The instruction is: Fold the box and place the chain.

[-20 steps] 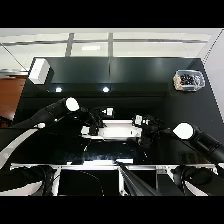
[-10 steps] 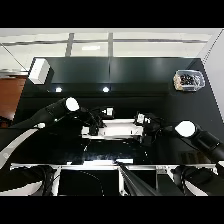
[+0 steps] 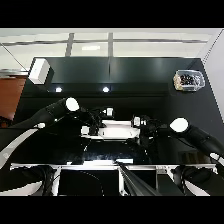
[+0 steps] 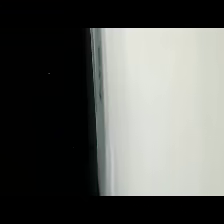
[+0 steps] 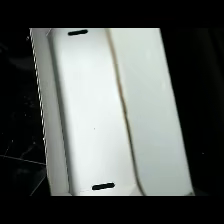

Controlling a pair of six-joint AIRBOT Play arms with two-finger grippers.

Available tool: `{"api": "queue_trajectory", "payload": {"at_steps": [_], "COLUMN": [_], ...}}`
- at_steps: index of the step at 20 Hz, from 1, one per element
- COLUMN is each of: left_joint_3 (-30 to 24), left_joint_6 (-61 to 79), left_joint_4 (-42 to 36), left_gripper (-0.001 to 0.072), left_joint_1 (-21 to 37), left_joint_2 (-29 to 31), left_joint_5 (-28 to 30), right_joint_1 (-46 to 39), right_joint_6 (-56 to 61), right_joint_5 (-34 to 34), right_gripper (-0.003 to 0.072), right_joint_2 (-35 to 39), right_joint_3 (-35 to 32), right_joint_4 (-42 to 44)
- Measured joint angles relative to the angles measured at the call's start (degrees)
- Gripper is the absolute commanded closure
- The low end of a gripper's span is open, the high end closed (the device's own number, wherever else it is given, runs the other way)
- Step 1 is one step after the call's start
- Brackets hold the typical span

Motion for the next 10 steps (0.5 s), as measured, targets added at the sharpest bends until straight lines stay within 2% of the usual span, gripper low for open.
{"api": "queue_trajectory", "payload": {"at_steps": [10], "left_joint_3": [0.0], "left_joint_6": [0.0], "left_joint_4": [-1.9], "left_gripper": [0.0683], "left_joint_1": [-0.1], "left_joint_2": [0.0], "left_joint_5": [0.3], "right_joint_1": [-0.3], "right_joint_6": [-9.8], "right_joint_5": [-1.2], "right_gripper": [-0.0017], "right_joint_2": [-6.0], "right_joint_3": [0.0], "right_joint_4": [2.6]}}
